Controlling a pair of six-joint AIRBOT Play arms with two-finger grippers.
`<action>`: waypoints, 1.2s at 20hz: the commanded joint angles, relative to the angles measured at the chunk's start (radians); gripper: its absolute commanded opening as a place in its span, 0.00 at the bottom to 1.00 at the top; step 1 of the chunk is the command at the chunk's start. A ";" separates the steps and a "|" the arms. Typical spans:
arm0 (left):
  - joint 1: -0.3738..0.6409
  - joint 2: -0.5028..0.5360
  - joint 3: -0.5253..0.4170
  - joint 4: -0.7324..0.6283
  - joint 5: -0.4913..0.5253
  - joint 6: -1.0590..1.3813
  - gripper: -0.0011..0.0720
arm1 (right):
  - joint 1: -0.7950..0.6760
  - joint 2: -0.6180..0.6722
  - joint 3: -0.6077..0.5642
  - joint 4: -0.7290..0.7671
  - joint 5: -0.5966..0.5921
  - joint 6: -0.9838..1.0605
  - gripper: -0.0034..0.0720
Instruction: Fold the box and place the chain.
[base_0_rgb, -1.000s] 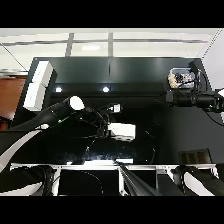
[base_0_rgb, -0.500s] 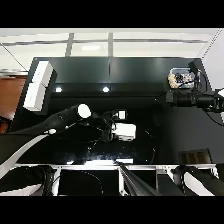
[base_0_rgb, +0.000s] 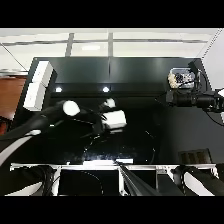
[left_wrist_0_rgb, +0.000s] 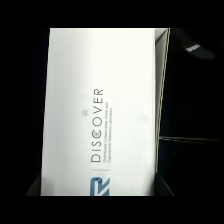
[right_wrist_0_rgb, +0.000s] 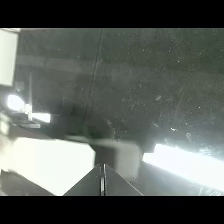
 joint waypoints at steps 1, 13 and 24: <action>0.211 0.184 -0.090 0.126 -0.139 -0.225 0.50 | 0.000 0.001 0.001 0.002 0.010 -0.001 0.10; 1.339 0.619 -0.346 0.276 -0.285 -0.264 0.50 | 0.034 0.000 0.001 0.002 0.026 -0.060 0.10; 1.292 0.325 -0.340 0.107 0.006 -0.111 0.60 | 0.034 0.000 0.001 0.003 0.014 -0.029 0.10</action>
